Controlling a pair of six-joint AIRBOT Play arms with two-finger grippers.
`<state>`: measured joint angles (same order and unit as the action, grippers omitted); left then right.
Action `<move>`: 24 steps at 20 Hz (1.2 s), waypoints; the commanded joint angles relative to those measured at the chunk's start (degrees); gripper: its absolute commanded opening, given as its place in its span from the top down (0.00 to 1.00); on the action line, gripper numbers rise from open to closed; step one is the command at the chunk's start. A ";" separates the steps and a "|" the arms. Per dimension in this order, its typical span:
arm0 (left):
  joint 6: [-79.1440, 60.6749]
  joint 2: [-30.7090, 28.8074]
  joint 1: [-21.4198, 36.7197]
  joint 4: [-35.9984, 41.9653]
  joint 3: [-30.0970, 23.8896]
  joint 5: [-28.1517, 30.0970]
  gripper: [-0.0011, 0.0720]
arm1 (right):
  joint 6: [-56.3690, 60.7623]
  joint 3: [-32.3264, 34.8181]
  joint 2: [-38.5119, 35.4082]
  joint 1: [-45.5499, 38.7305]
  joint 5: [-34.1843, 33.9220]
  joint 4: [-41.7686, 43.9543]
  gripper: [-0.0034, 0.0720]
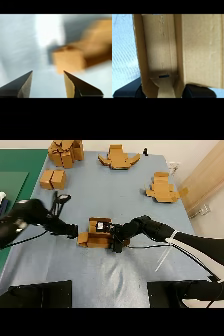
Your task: Fold the box.
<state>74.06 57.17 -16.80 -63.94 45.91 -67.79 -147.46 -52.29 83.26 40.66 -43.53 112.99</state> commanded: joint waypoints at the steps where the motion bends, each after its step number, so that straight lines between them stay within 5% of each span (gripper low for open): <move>1: -39.82 -6.38 16.06 21.64 -1.90 -14.05 0.15 | 0.07 0.04 -0.02 0.02 -0.57 -0.09 0.75; 3: -40.70 -5.92 21.42 23.17 -2.03 -16.85 0.15 | 0.07 0.04 -0.02 0.02 -0.55 -0.07 0.75; 6: -37.99 -3.54 22.16 18.82 -3.67 -12.61 0.15 | 0.07 0.04 -0.02 0.02 -0.50 -0.07 0.75; 12: -47.21 13.00 22.23 36.81 -12.41 -7.34 0.15 | 0.09 0.04 -0.02 0.04 -0.55 -0.07 0.75; 16: -48.06 22.16 22.21 38.53 -12.87 -6.08 0.15 | 0.07 0.04 -0.02 0.02 -0.55 -0.07 0.75; 20: -51.10 24.09 20.70 47.39 -12.55 -8.96 0.15 | 0.07 0.04 -0.02 0.02 -0.57 -0.07 0.75; 24: -49.22 24.04 14.45 47.21 -11.76 -8.33 0.15 | 0.04 0.04 -0.02 0.02 -0.55 -0.09 0.75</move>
<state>24.18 80.62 0.99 -18.65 33.82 -76.23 -147.41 -52.29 83.26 40.66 -43.94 112.90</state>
